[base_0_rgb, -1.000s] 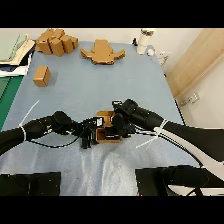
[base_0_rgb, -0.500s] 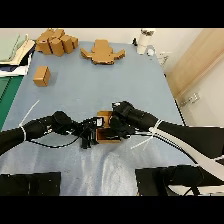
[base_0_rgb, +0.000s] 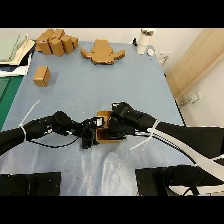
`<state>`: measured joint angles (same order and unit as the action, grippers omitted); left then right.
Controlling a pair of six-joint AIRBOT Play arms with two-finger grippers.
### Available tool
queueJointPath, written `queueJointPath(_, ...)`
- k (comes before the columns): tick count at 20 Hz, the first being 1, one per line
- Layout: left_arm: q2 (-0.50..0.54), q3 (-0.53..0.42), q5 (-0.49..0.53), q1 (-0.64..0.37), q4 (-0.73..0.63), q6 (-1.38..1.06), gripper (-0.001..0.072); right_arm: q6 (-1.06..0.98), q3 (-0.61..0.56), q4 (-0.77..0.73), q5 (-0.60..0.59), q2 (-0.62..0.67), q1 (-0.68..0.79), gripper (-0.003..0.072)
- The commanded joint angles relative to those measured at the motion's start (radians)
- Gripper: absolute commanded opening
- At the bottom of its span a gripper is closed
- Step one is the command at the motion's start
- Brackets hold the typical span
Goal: Fold the box.
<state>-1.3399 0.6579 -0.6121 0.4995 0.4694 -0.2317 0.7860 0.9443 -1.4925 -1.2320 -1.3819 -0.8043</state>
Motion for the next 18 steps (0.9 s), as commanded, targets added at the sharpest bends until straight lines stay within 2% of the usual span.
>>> queueJointPath(1,0.0,0.0,0.001,0.0,0.001,-0.003,0.0468,0.027,0.013,0.004,0.005,0.0,-0.002,0.0004)
queueJointPath(2,0.0,0.0,0.001,0.0,0.001,-0.003,0.0468,0.035,0.022,0.003,0.01,0.0,-0.002,0.0011)
queueJointPath(4,0.0,0.0,0.001,0.0,0.001,-0.003,0.0468,0.034,0.044,0.002,0.008,0.004,-0.002,0.0305)
queueJointPath(8,0.0,0.0,0.001,0.0,0.001,-0.003,0.0468,0.037,0.078,0.005,-0.013,0.006,0.0,0.0318)
queueJointPath(9,0.0,0.0,0.001,0.0,0.001,-0.003,0.0468,0.039,0.079,0.005,-0.016,0.006,0.0,0.0426)
queueJointPath(10,0.0,0.0,0.001,0.0,0.001,-0.003,0.0468,0.044,0.079,0.005,-0.019,0.006,0.001,0.0442)
queueJointPath(14,0.0,0.0,0.001,0.0,0.001,-0.003,0.0468,0.044,0.093,0.004,-0.064,0.023,0.001,0.0441)
queueJointPath(18,0.0,0.0,0.001,0.0,0.001,-0.003,0.0468,0.044,0.099,0.008,-0.101,0.138,0.003,0.0441)
